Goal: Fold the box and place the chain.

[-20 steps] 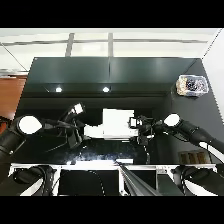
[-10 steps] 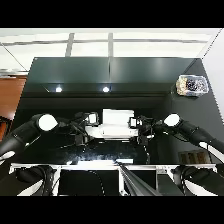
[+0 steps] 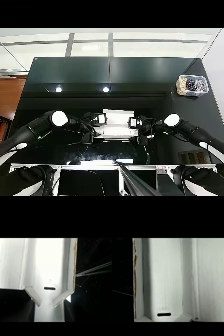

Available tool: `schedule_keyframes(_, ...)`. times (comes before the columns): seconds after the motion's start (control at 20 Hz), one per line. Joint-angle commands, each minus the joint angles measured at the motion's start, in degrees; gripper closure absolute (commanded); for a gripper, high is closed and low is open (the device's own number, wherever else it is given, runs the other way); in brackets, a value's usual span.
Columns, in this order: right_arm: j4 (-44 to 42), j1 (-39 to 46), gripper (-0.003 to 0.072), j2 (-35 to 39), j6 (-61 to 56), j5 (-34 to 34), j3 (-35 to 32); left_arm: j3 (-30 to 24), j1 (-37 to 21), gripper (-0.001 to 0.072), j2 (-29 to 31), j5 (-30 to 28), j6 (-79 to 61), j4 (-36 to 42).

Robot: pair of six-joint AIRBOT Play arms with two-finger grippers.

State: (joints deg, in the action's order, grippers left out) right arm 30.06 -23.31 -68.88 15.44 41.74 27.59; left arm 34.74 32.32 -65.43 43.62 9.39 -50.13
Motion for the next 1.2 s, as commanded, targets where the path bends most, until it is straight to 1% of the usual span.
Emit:
schedule_keyframes(0.0, -0.02, -0.02, 0.0588, 0.02, -0.02, 0.0, 0.0, 0.15, 1.14, 0.0371, -0.52, -3.28, -0.2, 1.22)
schedule_keyframes(0.15, -0.02, -0.02, 0.0588, 0.02, -0.02, 0.0, 0.0, 0.15, 1.14, 0.0386, -0.52, -2.45, -0.17, 2.23)
schedule_keyframes(0.2, -0.02, -0.02, 0.0589, 0.02, 0.0, 0.0, 0.0, 0.15, 1.14, 0.0477, -0.55, -2.51, -0.17, 4.28)
schedule_keyframes(0.25, -0.02, -0.02, 0.0588, 0.04, -0.02, 0.0, 0.0, 0.15, 1.14, 0.049, -0.61, -2.95, -0.17, 7.17)
schedule_keyframes(0.35, -0.02, -0.02, 0.0588, 0.02, 0.0, 0.0, 0.0, 0.15, 1.14, 0.049, -1.27, -2.62, -0.22, 13.31)
schedule_keyframes(0.4, -0.02, -0.02, 0.0588, 0.02, -0.02, 0.0, 0.0, 0.13, 1.22, 0.049, -1.79, -2.43, -0.2, 14.73)
schedule_keyframes(0.75, -0.02, -0.02, 0.0589, 0.02, 0.0, 0.0, 0.0, 0.15, 3.89, 0.0494, -5.42, -4.17, -0.26, 15.02)
schedule_keyframes(0.8, -0.02, -0.02, 0.0589, 0.02, -0.02, 0.0, 0.0, 0.15, 3.89, 0.0519, -5.4, -4.13, -0.24, 14.99)
schedule_keyframes(0.85, -0.02, -0.02, 0.0588, 0.02, -0.02, 0.0, 0.0, 0.15, 3.89, 0.057, -5.4, -4.09, -0.26, 14.78)
schedule_keyframes(0.9, -0.02, -0.02, 0.0588, 0.04, -0.02, 0.0, 0.0, 0.15, 3.89, 0.0567, -5.4, -4.28, -0.28, 14.73)
schedule_keyframes(0.95, -0.02, -0.02, 0.0588, 0.04, -0.02, 0.0, 0.0, 0.15, 3.89, 0.052, -5.4, -4.44, -0.28, 14.73)
schedule_keyframes(1.0, -0.02, -0.02, 0.0589, 0.02, -0.02, 0.0, 0.0, 0.15, 3.89, 0.0408, -5.4, -4.42, -0.26, 14.75)
schedule_keyframes(1.05, -0.02, -0.02, 0.0588, 0.02, -0.02, 0.0, 0.0, 0.15, 3.89, 0.036, -5.4, -4.39, -0.24, 14.75)
schedule_keyframes(1.15, -0.02, -0.02, 0.0588, 0.02, -0.02, 0.0, 0.0, 0.15, 3.89, 0.0362, -5.4, -4.48, -0.26, 14.75)
